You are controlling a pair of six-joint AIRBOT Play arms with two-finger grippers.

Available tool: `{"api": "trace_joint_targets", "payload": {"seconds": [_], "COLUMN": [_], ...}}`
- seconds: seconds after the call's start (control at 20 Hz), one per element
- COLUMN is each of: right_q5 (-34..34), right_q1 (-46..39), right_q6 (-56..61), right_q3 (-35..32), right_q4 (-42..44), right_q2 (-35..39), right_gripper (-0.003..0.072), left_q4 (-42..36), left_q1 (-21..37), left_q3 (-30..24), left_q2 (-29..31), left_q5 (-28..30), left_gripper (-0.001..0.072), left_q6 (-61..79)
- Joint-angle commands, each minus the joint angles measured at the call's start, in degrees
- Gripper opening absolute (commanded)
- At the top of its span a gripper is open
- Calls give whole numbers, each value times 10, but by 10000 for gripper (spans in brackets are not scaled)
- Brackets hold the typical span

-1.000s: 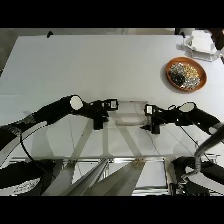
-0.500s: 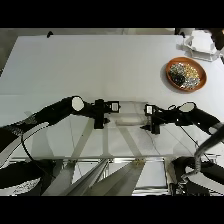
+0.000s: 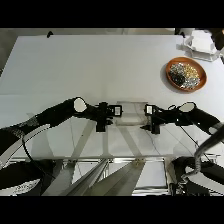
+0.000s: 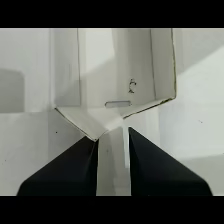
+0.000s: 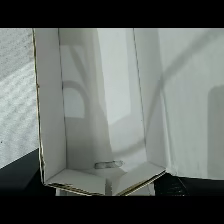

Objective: Fold the box and place the chain.

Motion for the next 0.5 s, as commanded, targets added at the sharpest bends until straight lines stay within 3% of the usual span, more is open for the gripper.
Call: {"api": "trace_joint_targets", "payload": {"seconds": [0.0, 0.35, 0.4, 0.45], "right_q5": [0, 0, 0, 0], "right_q1": [0, 0, 0, 0], "right_q6": [0, 0, 0, 0], "right_q3": [0, 0, 0, 0], "right_q4": [0, 0, 0, 0], "right_q2": [0, 0, 0, 0], "right_gripper": [406, 406, 406, 406], "left_q4": [-15, -49, -56, -57], "left_q1": [-5, -26, -32, -38], "left_q3": [0, 0, 0, 0], "left_q2": [0, 0, 0, 0], "left_q5": [11, 59, 74, 88], "left_gripper": [192, 187, 126, 118], "left_q6": [2, 2, 2, 2]}}
